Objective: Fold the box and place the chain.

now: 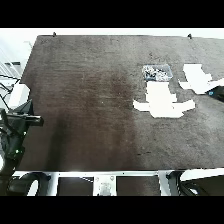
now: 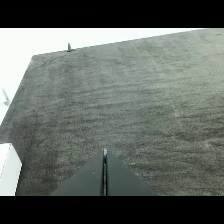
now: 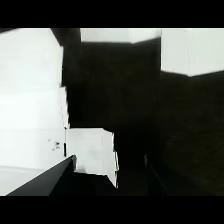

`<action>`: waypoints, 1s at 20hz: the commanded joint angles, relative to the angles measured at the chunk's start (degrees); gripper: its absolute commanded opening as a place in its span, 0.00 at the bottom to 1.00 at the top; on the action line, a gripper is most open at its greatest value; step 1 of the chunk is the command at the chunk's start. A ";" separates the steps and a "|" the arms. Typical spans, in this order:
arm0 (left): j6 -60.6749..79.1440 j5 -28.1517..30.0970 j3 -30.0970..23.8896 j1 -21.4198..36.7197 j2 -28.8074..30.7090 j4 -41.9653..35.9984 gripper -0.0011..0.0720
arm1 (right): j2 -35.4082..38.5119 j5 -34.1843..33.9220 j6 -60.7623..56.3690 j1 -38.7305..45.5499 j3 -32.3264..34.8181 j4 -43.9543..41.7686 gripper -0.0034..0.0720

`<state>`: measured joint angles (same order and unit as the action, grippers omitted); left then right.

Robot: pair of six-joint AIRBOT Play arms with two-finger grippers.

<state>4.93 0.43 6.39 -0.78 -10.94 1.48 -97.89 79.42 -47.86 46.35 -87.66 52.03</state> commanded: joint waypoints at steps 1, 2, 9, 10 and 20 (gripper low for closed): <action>0.00 0.09 -0.02 0.00 -0.02 0.04 0.04 | -6.32 5.55 -1.03 -1.86 -2.47 2.71 0.76; 0.00 0.02 -0.02 0.00 -0.02 0.02 0.04 | -7.30 5.84 -1.01 -2.62 -2.47 2.71 0.76; 0.00 0.00 -0.02 0.00 -0.02 0.02 0.04 | -13.53 7.43 1.01 -5.38 -2.47 1.95 0.76; 0.00 0.00 -0.02 0.00 -0.02 0.02 0.04 | -14.47 8.37 2.08 -5.57 -2.47 1.95 0.76; 0.00 0.00 -0.02 0.00 -0.02 0.02 0.04 | -17.03 14.56 6.38 -6.97 -0.17 -9.49 0.05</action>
